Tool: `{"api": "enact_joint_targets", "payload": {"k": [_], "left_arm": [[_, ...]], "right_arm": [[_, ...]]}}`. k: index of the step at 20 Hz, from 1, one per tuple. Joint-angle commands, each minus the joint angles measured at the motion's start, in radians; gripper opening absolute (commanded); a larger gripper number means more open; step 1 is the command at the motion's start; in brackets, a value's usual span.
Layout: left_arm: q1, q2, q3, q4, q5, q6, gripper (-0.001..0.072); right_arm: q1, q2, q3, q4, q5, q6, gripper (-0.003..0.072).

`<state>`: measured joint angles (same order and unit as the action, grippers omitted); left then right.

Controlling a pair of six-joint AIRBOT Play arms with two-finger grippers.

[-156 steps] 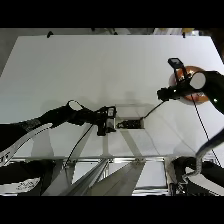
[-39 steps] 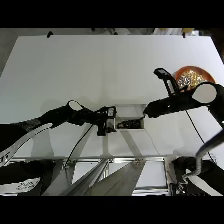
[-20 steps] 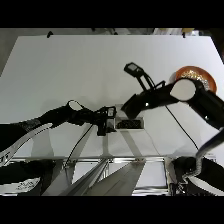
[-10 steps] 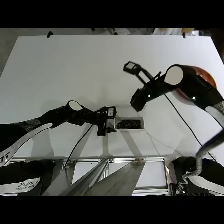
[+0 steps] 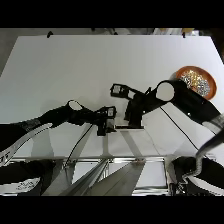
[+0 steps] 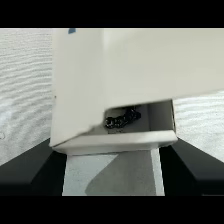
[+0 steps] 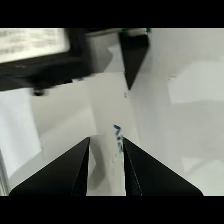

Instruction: Fold the box and place the chain.

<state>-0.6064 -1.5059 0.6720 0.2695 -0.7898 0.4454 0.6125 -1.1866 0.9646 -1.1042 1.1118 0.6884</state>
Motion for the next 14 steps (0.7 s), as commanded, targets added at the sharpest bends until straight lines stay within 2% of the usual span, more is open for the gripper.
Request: {"api": "enact_joint_targets", "payload": {"k": [1, 3, 14], "left_arm": [[0.000, 0.000, 0.000, 0.000, 0.000, 0.000, 0.0331], [0.000, 0.000, 0.000, 0.000, 0.001, 0.000, 0.0331], [0.000, 0.000, 0.000, 0.000, 0.000, 0.000, 0.0331]], "right_arm": [[0.068, 0.039, -0.021, -0.071, -0.009, -0.057, 0.0242], [0.087, 0.039, -0.035, -0.108, -0.027, -0.057, 0.0294], [0.087, 0.039, -0.061, -0.101, -0.055, -0.058, 0.0293]]}}
